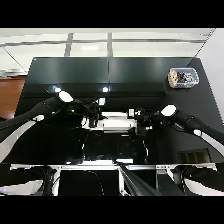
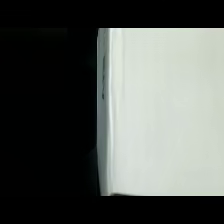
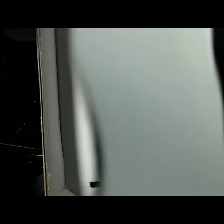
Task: Fold the box and place the chain.
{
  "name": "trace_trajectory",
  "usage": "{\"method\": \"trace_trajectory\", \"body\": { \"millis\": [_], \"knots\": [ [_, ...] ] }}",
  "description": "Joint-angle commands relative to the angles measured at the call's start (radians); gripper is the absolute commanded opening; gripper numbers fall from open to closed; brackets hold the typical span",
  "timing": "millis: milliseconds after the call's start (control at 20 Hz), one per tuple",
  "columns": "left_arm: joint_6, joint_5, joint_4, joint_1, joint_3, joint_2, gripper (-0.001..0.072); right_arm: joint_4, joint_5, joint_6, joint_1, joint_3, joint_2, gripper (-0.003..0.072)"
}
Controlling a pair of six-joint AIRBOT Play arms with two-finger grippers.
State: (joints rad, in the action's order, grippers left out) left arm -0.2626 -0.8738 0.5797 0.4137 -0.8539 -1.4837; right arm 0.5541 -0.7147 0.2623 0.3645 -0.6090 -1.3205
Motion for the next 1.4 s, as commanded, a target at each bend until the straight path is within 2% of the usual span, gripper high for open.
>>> {"method": "trace_trajectory", "body": {
  "millis": [0, 150, 200, 250, 300, 350, 400, 450, 500, 550, 600, 650, 750, 850, 950, 1050, 1200, 1300, 1350],
  "knots": [
    [0.001, 0.003, -0.001, -0.001, 0.000, 0.000, 0.0025, 0.007, 0.005, -0.001, 0.001, 0.000, -0.001, 0.0478],
    [0.013, 0.001, -0.005, -0.001, 0.000, 0.002, 0.0030, 0.007, 0.005, -0.001, 0.001, 0.000, 0.000, 0.0477],
    [0.045, 0.002, -0.003, -0.002, 0.000, 0.009, 0.0095, 0.006, 0.005, -0.001, 0.001, 0.000, -0.001, 0.0477],
    [0.083, -0.005, -0.001, -0.008, 0.000, 0.024, 0.0370, 0.006, 0.005, -0.001, 0.001, 0.000, -0.001, 0.0477],
    [0.133, -0.006, 0.015, -0.018, 0.000, 0.048, 0.0676, 0.006, 0.005, -0.001, 0.001, 0.000, 0.000, 0.0477],
    [0.211, -0.007, 0.038, -0.031, 0.000, 0.077, 0.0720, 0.006, 0.005, -0.001, 0.001, 0.000, 0.000, 0.0476],
    [0.304, -0.018, 0.087, -0.049, 0.000, 0.116, 0.0719, 0.006, 0.005, -0.001, 0.001, 0.000, 0.000, 0.0473],
    [0.397, -0.032, 0.140, -0.068, 0.000, 0.154, 0.0719, 0.006, 0.005, -0.001, 0.001, 0.000, 0.000, 0.0370],
    [0.507, -0.060, 0.199, -0.089, 0.000, 0.194, 0.0719, 0.006, 0.005, -0.001, 0.001, 0.000, 0.000, 0.0226],
    [0.599, -0.099, 0.237, -0.108, 0.000, 0.227, 0.0710, 0.007, 0.004, -0.001, 0.001, 0.000, 0.000, 0.0222],
    [0.685, -0.155, 0.249, -0.125, 0.000, 0.255, 0.0650, 0.007, 0.004, -0.001, 0.001, 0.000, 0.000, 0.0223],
    [0.772, -0.207, 0.240, -0.134, 0.000, 0.270, 0.0492, 0.007, 0.004, -0.001, 0.001, 0.000, 0.000, 0.0223],
    [0.872, -0.347, 0.185, -0.125, 0.002, 0.263, 0.0026, 0.007, 0.004, -0.001, 0.001, 0.000, 0.000, 0.0222],
    [0.872, -0.433, 0.070, -0.085, 0.022, 0.228, 0.0024, 0.007, 0.004, -0.001, 0.001, 0.000, 0.000, 0.0223],
    [0.868, -0.368, -0.053, -0.021, 0.036, 0.182, 0.0024, 0.007, 0.004, -0.001, 0.001, 0.000, 0.000, 0.0223],
    [0.863, -0.214, -0.153, 0.013, 0.032, 0.144, 0.0024, 0.007, 0.004, -0.001, 0.001, 0.000, 0.000, 0.0223],
    [0.814, 0.072, -0.359, -0.008, 0.032, 0.124, 0.0024, 0.007, 0.004, -0.001, 0.001, 0.000, 0.000, 0.0223],
    [0.842, 0.208, -0.324, -0.032, 0.031, 0.108, 0.0023, 0.007, 0.005, -0.001, 0.001, 0.000, 0.000, 0.0223],
    [0.916, 0.206, -0.225, -0.046, 0.026, 0.086, 0.0023, 0.007, 0.004, -0.001, 0.001, 0.000, 0.000, 0.0222]
  ]
}}
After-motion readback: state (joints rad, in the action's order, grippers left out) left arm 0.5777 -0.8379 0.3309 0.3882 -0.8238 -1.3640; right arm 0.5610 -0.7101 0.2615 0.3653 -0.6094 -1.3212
